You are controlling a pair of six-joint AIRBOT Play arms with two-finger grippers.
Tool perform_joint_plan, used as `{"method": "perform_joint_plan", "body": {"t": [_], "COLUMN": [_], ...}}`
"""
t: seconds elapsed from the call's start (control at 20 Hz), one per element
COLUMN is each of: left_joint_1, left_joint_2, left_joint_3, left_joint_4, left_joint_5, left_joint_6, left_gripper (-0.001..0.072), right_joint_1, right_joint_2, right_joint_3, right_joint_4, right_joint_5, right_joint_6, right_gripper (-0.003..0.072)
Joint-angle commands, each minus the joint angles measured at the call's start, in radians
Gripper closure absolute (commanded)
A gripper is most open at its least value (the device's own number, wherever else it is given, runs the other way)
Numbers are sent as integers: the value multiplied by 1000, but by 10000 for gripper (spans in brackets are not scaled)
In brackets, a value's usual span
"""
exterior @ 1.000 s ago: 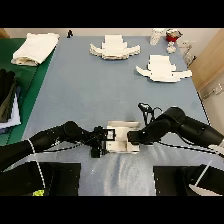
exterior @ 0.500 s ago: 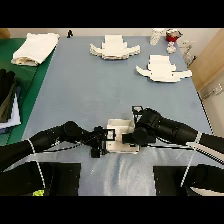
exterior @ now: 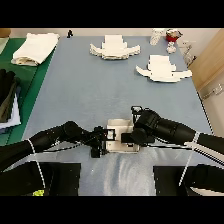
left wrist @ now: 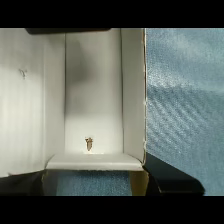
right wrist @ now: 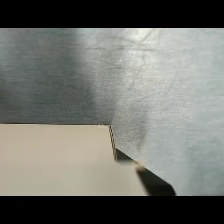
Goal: Fold the box.
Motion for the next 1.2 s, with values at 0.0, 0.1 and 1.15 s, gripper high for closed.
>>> {"method": "perform_joint_plan", "body": {"t": [0.0,0.1,1.15], "left_joint_1": [-1,-1,-1], "left_joint_2": [1,1,1], "left_joint_3": [0,0,0], "left_joint_4": [0,0,0], "left_joint_5": [0,0,0], "left_joint_6": [0,0,0], "left_gripper": [345,345,344], "right_joint_1": [0,0,-671], "right_joint_2": [1,1,137], "right_joint_3": [12,30,-46], "right_joint_4": [-8,-10,396], "right_joint_5": [-26,-45,25], "right_joint_6": [4,-8,-710], "right_gripper": [371,371,682]}}
